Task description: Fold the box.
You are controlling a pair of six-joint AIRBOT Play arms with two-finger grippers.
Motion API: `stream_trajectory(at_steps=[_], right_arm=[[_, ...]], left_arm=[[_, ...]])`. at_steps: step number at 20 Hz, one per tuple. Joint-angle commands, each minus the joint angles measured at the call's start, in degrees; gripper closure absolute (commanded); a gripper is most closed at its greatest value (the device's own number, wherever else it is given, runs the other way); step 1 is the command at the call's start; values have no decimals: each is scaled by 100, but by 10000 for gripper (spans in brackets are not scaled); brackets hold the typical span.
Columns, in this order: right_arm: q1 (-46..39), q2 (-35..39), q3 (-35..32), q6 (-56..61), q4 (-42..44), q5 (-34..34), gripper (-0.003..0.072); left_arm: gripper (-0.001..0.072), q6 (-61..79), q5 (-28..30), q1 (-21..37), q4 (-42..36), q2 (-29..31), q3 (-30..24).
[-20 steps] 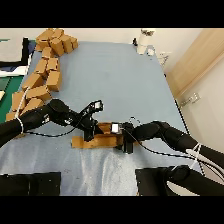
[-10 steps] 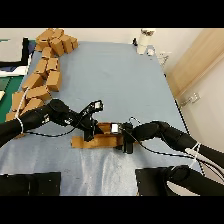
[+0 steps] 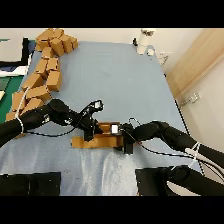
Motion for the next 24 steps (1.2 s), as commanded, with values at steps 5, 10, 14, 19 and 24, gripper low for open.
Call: stream_trajectory(at_steps=[5, 10, 14, 19, 24], right_arm=[[0, -35, 4, 24, -13, 48, 80], [0, -35, 2, 24, -79, 42, 136], [0, -35, 4, 24, -79, 42, 176], [0, -35, 4, 26, -76, 42, 176], [0, -35, 2, 26, -74, 42, 176]], left_arm=[[699, 2, -11, 0, 7, 0, 4], [699, 2, -11, 0, 7, 0, 2], [699, 2, -11, 0, 7, 0, 2], [699, 2, -11, 0, 7, 0, 4], [699, 2, -11, 0, 4, 0, 2]])
